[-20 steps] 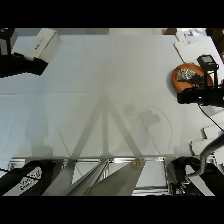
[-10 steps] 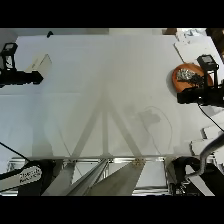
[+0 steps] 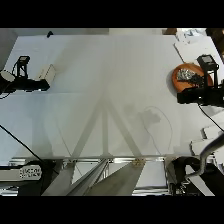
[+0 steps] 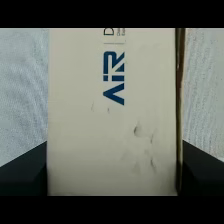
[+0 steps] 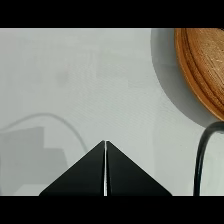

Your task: Fold the box and place the chain.

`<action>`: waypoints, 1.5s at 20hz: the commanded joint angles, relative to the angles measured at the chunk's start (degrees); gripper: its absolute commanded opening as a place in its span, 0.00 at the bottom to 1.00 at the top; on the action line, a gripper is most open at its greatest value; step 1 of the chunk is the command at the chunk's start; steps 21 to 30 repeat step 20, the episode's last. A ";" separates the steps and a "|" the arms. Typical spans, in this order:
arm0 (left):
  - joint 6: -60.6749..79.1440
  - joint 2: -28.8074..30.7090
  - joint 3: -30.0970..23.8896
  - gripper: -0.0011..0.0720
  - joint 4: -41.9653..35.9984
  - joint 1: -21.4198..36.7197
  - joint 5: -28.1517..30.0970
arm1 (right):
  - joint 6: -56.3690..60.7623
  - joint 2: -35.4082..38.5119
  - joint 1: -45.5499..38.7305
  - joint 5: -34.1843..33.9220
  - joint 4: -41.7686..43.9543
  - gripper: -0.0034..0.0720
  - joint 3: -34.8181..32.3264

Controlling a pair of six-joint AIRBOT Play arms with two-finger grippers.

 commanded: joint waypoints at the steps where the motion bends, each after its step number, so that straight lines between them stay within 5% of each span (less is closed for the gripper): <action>1: 1.90 0.39 0.00 0.81 0.02 0.04 -3.19 | 0.00 0.04 -0.02 0.02 0.02 0.06 0.04; 3: 2.62 1.77 0.00 0.81 0.81 0.04 -4.92 | 0.00 0.07 -0.02 0.02 0.02 0.06 0.04; 5: 2.62 3.41 0.00 0.98 1.33 0.04 -5.14 | -0.02 0.07 -0.02 0.02 0.02 0.06 0.04; 20: 1.92 22.49 0.00 0.97 -1.97 -0.15 -9.11 | 0.00 0.07 -0.02 0.02 0.02 0.06 0.04; 30: 1.92 22.49 0.00 0.97 -1.97 -0.15 -9.11 | 0.00 0.07 -0.02 0.02 0.02 0.06 0.04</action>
